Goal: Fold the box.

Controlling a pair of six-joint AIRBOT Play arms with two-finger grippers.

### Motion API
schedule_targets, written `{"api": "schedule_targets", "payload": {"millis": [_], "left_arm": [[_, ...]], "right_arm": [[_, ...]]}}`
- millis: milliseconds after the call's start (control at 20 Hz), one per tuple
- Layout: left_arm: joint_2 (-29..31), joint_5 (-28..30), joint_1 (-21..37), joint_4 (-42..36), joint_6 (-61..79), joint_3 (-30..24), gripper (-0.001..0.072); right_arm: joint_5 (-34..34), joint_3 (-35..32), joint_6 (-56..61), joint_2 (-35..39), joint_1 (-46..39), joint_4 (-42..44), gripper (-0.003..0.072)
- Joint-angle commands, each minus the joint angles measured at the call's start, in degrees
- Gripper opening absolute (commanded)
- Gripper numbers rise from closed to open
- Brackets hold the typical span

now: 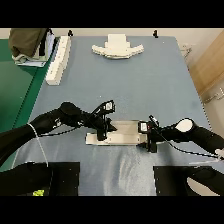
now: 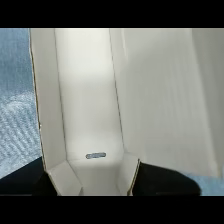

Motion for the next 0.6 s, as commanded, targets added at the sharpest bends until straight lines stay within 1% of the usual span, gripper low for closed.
{"api": "schedule_targets", "payload": {"millis": [0, 150, 250, 300, 350, 400, 550], "left_arm": [[0.02, -0.44, -0.02, -0.68, -0.15, 0.0, 0.0014], [0.0, -3.1, -0.02, -0.68, -0.15, 0.0, 0.0014], [0.0, -3.52, -0.02, -0.66, -0.15, 0.0, 0.0014], [0.02, -3.52, 0.0, -0.66, -0.15, 0.0, 0.0015], [0.02, -3.52, -0.02, -0.66, -0.15, 0.0, 0.0014], [0.02, -3.52, 0.0, -0.66, -0.15, 0.0, 0.0014], [0.02, -3.5, 0.0, -0.66, -0.15, 0.0, 0.0014]], "right_arm": [[0.0, 0.02, 0.0, 0.07, 0.07, 1.03, 0.0521], [0.0, 0.04, 0.0, 0.11, 0.07, 1.49, 0.0522], [0.0, 0.04, 0.0, 0.11, 0.04, 1.77, 0.0528], [0.02, 0.04, 0.02, 0.11, 0.04, 2.38, 0.0612], [-0.02, 0.04, 0.02, 0.11, 0.04, 3.26, 0.0664], [-0.04, 0.04, 0.02, 0.09, 0.04, 3.45, 0.0647], [0.0, 0.02, 0.02, 0.09, 0.04, 2.1, 0.064]]}}
